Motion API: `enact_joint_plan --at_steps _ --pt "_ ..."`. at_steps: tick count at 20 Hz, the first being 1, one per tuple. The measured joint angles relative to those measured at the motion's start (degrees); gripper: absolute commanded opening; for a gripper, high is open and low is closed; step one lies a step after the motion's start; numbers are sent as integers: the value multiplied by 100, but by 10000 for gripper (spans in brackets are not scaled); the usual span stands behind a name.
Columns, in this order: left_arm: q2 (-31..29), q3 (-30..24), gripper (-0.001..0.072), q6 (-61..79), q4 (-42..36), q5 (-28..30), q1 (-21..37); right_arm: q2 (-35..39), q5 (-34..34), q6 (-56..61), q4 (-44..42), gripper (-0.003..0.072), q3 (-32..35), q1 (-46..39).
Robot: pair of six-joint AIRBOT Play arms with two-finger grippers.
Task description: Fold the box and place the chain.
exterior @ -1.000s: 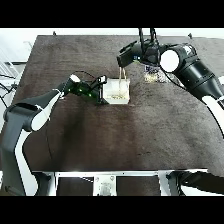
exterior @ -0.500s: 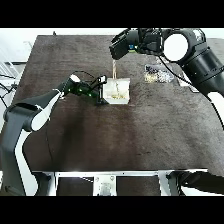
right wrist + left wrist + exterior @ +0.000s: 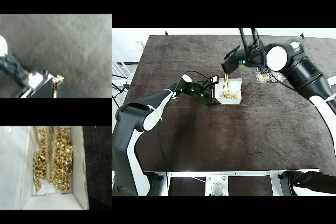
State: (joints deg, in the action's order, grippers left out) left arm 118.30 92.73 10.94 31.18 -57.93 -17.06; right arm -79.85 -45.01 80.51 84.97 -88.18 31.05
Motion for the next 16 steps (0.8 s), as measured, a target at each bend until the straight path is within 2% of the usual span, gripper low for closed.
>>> enact_joint_plan --at_steps 5,8,9,10,12,14,16 --pt "0 0 401 0 0 0 0 -55 673 0 -81 11 1340 -278" --pt "0 0 400 0 2 -2 0 -59 1178 0 -201 19 1912 -461" --pt "0 0 401 0 0 0 0 -61 1283 -15 -236 117 2017 -514" --pt "0 0 401 0 0 0 0 -59 1381 -48 -258 257 2094 -566" --pt "0 0 401 0 2 0 0 -20 1482 -120 -299 294 2159 -643" --pt "0 0 401 0 2 0 0 68 1456 -229 -328 438 2151 -678" --pt "0 0 401 0 2 0 0 221 1377 -389 -339 450 2129 -717"
